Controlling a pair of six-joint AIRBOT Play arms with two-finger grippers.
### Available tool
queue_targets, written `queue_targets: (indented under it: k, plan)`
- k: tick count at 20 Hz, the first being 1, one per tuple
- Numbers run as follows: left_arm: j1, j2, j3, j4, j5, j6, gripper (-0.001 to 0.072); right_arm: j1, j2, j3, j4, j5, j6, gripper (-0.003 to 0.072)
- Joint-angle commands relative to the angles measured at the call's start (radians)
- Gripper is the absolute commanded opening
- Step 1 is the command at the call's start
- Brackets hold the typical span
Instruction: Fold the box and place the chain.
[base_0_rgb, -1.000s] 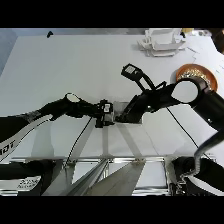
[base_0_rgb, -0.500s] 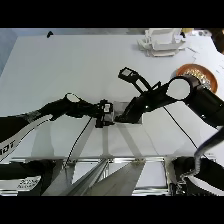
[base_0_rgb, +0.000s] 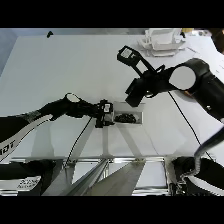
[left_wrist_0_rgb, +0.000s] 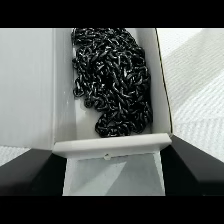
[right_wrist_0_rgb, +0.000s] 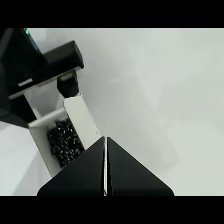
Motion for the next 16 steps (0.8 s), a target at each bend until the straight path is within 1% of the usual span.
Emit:
queue_targets:
  k: [1,4,7,9,11,12,16]
  plan:
    - [0.000,0.000,0.001,0.000,0.000,0.000,0.0086,0.000,-0.095,0.010,0.014,0.066,-0.105,0.0009]
    - [0.000,0.000,0.001,0.000,0.000,0.000,0.0086,0.000,-0.166,0.010,0.087,0.171,-0.235,0.0009]
    - [0.000,0.000,0.001,0.000,0.000,0.000,0.0086,0.000,-0.173,0.010,0.172,0.212,-0.318,0.0010]
    - [0.000,0.000,0.001,0.000,0.000,0.000,0.0086,0.000,-0.173,0.010,0.240,0.261,-0.373,0.0018]
    - [0.000,0.000,0.001,0.001,0.000,0.000,0.0086,0.000,-0.173,0.010,0.268,0.289,-0.399,0.0193]
    - [0.000,0.000,0.001,0.000,0.000,0.000,0.0086,0.000,-0.173,0.010,0.262,0.292,-0.402,0.0228]
    - [0.000,0.000,0.001,0.000,0.000,0.000,0.0086,0.000,-0.179,0.010,0.257,0.290,-0.402,0.0228]
